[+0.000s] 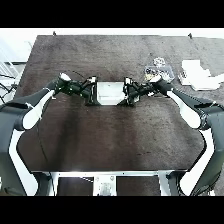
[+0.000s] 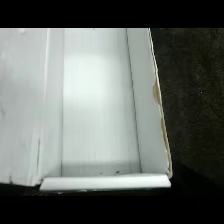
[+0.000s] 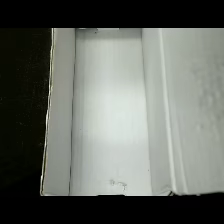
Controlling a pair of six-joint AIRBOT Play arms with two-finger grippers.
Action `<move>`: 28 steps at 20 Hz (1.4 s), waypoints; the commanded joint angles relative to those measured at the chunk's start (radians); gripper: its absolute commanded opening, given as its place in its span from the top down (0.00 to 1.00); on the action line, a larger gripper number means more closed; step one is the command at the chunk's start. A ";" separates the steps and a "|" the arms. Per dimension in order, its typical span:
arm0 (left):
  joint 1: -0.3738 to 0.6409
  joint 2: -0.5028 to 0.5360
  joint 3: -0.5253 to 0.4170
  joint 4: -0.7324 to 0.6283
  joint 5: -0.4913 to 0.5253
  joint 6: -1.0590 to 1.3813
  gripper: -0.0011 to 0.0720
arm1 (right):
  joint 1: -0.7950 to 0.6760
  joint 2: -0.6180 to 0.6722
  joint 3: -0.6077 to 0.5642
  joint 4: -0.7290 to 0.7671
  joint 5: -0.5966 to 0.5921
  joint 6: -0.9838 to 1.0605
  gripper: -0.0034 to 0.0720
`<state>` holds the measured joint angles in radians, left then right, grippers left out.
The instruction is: Fold the box and place the chain.
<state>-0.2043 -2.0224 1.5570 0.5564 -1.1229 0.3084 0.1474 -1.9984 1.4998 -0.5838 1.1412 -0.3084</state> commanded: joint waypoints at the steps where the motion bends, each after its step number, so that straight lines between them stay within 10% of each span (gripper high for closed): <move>1: 0.000 -0.009 -0.002 -0.017 0.000 0.015 0.01 | 0.001 0.000 0.000 0.000 0.001 0.000 0.17; 28: 0.000 -0.041 -0.002 -0.094 -0.018 0.093 0.02 | 0.001 0.000 0.000 0.000 0.001 0.000 0.17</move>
<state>-0.2039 -2.0624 1.5555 0.4622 -1.1416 0.4015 0.1474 -1.9984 1.4998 -0.5842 1.1427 -0.3088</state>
